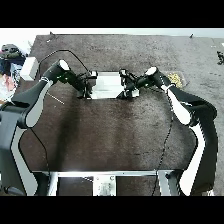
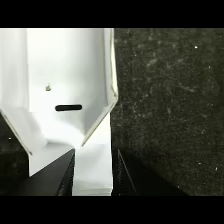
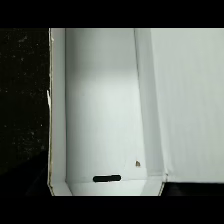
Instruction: Fold the box and place the chain.
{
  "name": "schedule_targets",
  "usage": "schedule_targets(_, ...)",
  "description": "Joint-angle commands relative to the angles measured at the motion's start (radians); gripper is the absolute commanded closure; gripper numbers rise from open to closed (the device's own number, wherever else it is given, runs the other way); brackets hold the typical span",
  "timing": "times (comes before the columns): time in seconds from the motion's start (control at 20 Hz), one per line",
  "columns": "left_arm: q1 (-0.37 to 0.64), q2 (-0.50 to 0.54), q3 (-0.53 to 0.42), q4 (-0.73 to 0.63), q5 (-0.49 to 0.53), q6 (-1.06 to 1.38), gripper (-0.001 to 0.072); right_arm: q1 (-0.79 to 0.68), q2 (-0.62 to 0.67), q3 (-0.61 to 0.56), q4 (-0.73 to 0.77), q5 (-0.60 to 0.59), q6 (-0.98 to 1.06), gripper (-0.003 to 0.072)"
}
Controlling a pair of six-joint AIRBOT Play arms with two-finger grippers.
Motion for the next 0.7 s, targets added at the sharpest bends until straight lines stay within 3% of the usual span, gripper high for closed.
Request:
schedule_targets(0.0, 0.005, 0.000, 0.000, -0.021, 0.006, -0.001, 0.0224, 0.001, 0.000, 0.000, 0.000, 0.001, 0.000, 0.0219)
schedule_targets(0.05, 0.005, 0.000, 0.000, -0.043, 0.028, -0.006, 0.0102, 0.001, 0.000, 0.001, 0.000, 0.001, 0.000, 0.0219)
schedule_targets(0.2, 0.005, 0.000, 0.000, -0.069, 0.076, -0.009, 0.0097, 0.001, 0.000, 0.001, 0.000, 0.001, 0.001, 0.0219)
schedule_targets(0.5, 0.005, -0.001, 0.000, -0.143, 0.076, -0.009, 0.0099, 0.001, 0.000, 0.001, 0.000, 0.001, 0.000, 0.0219)
schedule_targets(0.55, 0.005, -0.001, 0.000, -0.143, 0.076, -0.009, 0.0140, 0.001, 0.000, 0.001, 0.000, 0.001, 0.000, 0.0219)
schedule_targets(0.6, 0.005, -0.003, 0.000, -0.142, 0.072, -0.009, 0.0285, 0.001, 0.000, 0.001, 0.000, 0.001, 0.001, 0.0219)
schedule_targets(0.65, 0.005, -0.004, 0.000, -0.141, 0.067, -0.008, 0.0360, 0.001, 0.000, 0.000, 0.000, 0.001, 0.001, 0.0219)
